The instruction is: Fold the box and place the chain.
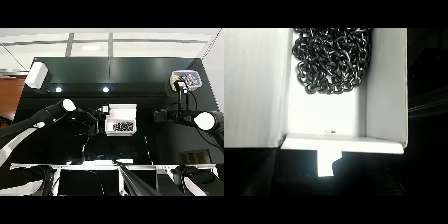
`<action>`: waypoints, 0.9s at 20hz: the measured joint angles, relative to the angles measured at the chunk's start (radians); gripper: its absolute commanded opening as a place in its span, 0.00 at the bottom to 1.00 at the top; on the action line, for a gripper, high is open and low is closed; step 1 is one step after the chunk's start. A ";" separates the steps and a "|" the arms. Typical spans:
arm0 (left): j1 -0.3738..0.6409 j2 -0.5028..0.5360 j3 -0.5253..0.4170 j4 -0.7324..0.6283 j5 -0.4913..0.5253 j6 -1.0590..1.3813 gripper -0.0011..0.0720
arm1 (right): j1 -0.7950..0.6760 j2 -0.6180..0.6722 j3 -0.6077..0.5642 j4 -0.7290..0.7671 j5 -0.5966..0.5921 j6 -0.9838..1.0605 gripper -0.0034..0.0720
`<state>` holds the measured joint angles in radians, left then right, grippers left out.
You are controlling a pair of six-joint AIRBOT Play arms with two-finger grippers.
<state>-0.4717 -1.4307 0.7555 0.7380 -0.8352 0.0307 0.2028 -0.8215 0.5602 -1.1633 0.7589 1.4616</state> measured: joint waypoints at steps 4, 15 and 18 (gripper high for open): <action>-0.002 0.012 0.000 -0.012 0.003 0.004 0.99 | 0.000 0.000 0.000 0.000 0.000 0.005 0.40; -0.013 0.032 0.006 -0.086 -0.018 0.015 0.99 | 0.000 0.000 0.000 0.000 0.023 0.011 0.40; -0.014 0.033 0.006 -0.089 -0.020 0.023 0.99 | 0.000 0.000 0.000 -0.001 0.024 0.011 0.40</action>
<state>-0.4862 -1.3979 0.7616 0.6495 -0.8555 0.0532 0.2031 -0.8215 0.5606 -1.1641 0.7834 1.4731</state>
